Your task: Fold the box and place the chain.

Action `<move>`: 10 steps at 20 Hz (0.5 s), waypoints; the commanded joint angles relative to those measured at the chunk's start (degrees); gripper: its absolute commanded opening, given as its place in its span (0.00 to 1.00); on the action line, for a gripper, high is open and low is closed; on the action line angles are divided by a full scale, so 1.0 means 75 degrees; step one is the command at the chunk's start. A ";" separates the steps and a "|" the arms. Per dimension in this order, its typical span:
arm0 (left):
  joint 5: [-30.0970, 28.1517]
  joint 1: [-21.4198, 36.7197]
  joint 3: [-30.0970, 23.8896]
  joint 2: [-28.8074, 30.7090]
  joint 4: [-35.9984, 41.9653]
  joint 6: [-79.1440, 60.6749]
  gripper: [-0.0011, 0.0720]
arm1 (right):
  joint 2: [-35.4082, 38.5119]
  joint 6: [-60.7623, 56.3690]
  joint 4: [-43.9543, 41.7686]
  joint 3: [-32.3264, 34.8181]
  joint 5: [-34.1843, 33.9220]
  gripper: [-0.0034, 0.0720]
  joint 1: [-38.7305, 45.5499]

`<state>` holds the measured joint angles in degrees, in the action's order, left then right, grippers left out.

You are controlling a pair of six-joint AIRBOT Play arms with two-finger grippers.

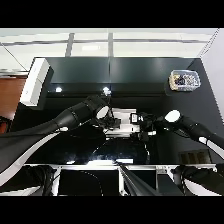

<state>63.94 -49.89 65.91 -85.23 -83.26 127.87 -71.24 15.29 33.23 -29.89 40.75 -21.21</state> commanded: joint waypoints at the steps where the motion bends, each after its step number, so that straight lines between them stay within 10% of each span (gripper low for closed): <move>1: 0.0306 -0.0003 0.0026 -0.0012 -0.0041 0.0009 0.76 | -0.0006 -0.0009 0.0003 0.0000 0.0020 0.63 0.0000; 10: 0.0501 0.0143 0.0029 -0.0003 -0.0262 0.0009 0.76 | -0.0006 -0.0009 0.0003 0.0000 0.0020 0.63 0.0000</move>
